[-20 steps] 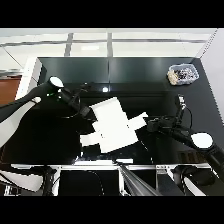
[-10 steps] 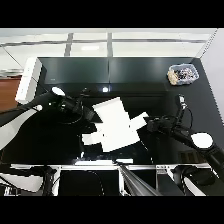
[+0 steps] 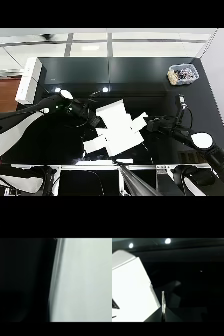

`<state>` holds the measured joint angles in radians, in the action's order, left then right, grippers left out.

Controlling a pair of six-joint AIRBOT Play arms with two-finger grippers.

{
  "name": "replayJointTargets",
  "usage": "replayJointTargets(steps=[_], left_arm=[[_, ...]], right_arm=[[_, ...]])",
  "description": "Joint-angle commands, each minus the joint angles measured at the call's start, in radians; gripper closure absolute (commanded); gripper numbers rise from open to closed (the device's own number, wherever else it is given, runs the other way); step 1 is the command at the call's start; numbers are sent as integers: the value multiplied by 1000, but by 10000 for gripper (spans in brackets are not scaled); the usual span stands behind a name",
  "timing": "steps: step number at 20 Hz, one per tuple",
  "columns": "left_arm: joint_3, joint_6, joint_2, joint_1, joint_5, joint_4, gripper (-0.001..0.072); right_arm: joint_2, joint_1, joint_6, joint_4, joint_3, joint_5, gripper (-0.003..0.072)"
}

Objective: Fold the box and place the chain.

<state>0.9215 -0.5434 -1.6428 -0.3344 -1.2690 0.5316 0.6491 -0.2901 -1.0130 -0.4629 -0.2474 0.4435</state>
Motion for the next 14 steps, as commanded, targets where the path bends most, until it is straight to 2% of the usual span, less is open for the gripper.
replayJointTargets(steps=[1, 2, 3, 6, 8, 9, 10, 12, 14], left_arm=[[0, 27, 0, 15, -42, 6, 684], [3, 19, 0, 29, -48, 11, 685], [11, 4, 4, 42, -54, 18, 686], [24, -13, 87, 52, -18, 102, 689], [21, 17, 195, 23, 71, 188, 688], [20, 72, 243, -2, 140, 220, 687], [21, 156, 270, -25, 196, 236, 684], [30, 381, 270, -61, 242, 251, 684], [40, 369, 243, -88, 292, 249, 684]], right_arm=[[0, 6, 0, -6, -3, -3, 441], [0, 21, 0, -13, -17, 13, 180], [0, 45, 0, -47, -49, 55, 81], [0, 122, 0, -301, -197, 321, 81], [0, 139, 1, -504, -282, 523, 90], [0, 138, 1, -592, -297, 575, 90], [0, 138, 6, -663, -298, 598, 90], [6, 137, 113, -717, -296, 576, 90], [17, 118, 263, -713, -296, 484, 87]])
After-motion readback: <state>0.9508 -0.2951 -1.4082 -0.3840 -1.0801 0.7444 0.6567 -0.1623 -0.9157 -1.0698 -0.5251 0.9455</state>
